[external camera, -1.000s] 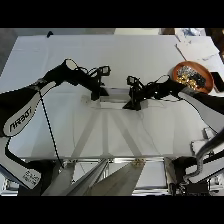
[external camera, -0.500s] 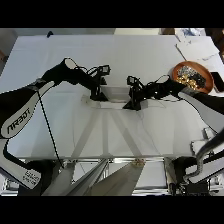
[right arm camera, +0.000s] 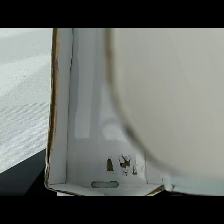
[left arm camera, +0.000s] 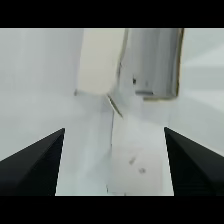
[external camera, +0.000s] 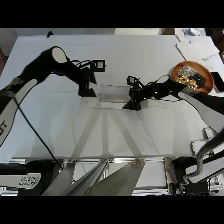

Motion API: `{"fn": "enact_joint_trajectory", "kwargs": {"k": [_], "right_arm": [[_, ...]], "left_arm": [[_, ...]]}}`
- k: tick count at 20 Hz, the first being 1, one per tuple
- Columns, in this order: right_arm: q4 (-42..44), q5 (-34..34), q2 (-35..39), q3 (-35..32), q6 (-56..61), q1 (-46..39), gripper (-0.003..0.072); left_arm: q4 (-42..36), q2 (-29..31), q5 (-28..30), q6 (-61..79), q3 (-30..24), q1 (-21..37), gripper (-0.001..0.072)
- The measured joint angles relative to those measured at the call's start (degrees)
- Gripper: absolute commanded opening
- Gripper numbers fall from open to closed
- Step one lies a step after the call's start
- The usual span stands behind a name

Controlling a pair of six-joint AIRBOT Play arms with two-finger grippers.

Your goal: Fold the box and place the chain.

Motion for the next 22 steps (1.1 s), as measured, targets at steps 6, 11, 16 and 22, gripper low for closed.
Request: {"fn": "enact_joint_trajectory", "kwargs": {"k": [6, 11, 16, 22], "right_arm": [[0.00, 0.02, 0.00, 0.00, 0.00, 0.00, 0.0403], [0.00, 0.02, 0.00, 0.00, 0.00, 0.00, 0.0403], [0.00, 0.04, 0.00, 0.00, 0.00, 0.00, 0.0403], [0.04, 0.04, 0.00, 0.00, 0.04, 0.00, 0.0403]], "left_arm": [[1.16, 4.02, -6.56, -10.14, -1.07, -1.44, 0.0006], [-6.08, 2.25, -5.53, -7.58, -3.52, -4.59, 0.0006], [-14.95, -2.80, 8.07, -4.81, -4.11, -4.94, 0.0002], [-23.93, -7.43, 24.70, -11.47, -4.17, -1.51, 0.0002]]}}
